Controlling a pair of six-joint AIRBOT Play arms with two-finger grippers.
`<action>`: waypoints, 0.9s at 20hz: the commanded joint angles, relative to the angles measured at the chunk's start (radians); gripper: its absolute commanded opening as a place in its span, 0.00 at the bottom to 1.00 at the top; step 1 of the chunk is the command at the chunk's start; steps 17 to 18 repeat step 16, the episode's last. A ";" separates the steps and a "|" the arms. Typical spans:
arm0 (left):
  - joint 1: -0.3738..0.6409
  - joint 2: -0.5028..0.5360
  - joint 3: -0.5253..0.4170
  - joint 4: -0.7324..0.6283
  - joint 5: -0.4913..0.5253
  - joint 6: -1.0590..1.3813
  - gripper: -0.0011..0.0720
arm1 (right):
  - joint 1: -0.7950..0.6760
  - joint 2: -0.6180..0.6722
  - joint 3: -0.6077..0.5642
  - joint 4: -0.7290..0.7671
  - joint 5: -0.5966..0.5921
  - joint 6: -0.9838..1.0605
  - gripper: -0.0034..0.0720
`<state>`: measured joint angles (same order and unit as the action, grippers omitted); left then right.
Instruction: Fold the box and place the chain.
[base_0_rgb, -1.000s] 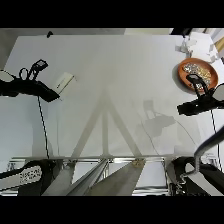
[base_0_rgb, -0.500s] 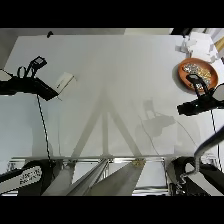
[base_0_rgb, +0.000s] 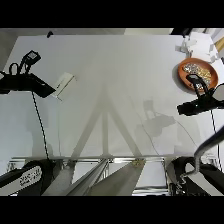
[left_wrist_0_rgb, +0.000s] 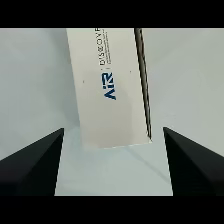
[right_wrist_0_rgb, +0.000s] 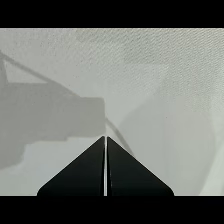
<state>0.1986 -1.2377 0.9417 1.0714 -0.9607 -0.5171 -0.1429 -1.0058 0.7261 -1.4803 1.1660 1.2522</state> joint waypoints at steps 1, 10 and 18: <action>-0.001 0.008 0.001 -0.015 -0.005 -0.012 0.96 | 0.000 -0.001 0.001 0.000 0.000 0.000 0.06; -0.001 0.006 0.001 -0.039 0.023 -0.011 0.96 | 0.000 -0.001 0.001 0.000 0.000 0.000 0.06; -0.001 0.006 0.001 -0.039 0.033 -0.011 0.96 | 0.000 -0.001 0.001 0.000 0.000 0.000 0.06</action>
